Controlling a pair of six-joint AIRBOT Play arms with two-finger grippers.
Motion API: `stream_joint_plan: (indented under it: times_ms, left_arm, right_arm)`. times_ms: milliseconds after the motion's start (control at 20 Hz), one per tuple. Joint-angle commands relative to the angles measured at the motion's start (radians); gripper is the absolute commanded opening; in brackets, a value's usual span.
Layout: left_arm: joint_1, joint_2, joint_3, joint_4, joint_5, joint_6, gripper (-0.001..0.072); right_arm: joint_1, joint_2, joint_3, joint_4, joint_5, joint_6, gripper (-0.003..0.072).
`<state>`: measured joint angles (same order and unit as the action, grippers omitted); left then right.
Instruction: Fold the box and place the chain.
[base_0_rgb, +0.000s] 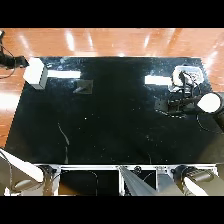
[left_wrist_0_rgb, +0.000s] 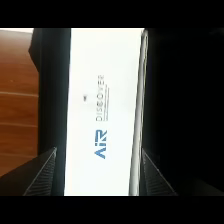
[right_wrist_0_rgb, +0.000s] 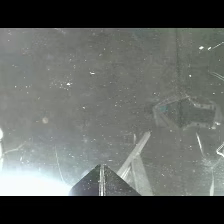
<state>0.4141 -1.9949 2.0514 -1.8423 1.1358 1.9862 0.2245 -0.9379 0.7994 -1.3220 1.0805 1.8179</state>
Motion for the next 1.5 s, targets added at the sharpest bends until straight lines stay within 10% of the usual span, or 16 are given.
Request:
stream_joint_plan:
  times_ms: [0,200,300,400,550,850,1150,1450]
  left_arm:
    - [-0.001,0.035,0.038,0.029,0.128,-0.085,0.0643]
    - [-0.035,0.114,0.016,-0.233,0.269,-0.234,0.0608]
    - [-0.105,0.202,-0.051,-0.394,0.328,-0.184,0.0315]
    - [-0.214,0.325,-0.164,-0.424,0.335,-0.179,0.0287]
    - [-0.429,0.613,-0.503,-0.374,0.192,-0.112,0.0018]
    - [-0.729,1.157,-1.350,-0.279,-0.369,-0.241,0.0016]
    - [-0.739,1.055,-1.224,0.097,-0.253,-0.382,0.0017]
    - [-0.740,1.031,-1.140,0.094,-0.245,-0.383,0.0019]
  right_arm:
    - [0.001,0.000,0.000,0.006,-0.009,-0.020,0.0035]
    - [0.001,0.000,0.061,-0.017,-0.093,-0.118,0.0035]
    - [0.002,-0.001,0.157,-0.064,-0.130,-0.133,0.0035]
    - [0.023,-0.001,0.256,-0.111,-0.094,-0.205,0.0035]
    - [0.085,-0.001,0.301,-0.179,-0.063,-0.204,0.0035]
    - [-0.010,-0.075,0.284,-0.328,0.032,-0.103,0.0034]
    - [-0.129,-0.112,0.125,-0.310,0.040,-0.042,0.0034]
    - [-0.129,-0.108,0.135,-0.309,0.058,-0.042,0.0034]
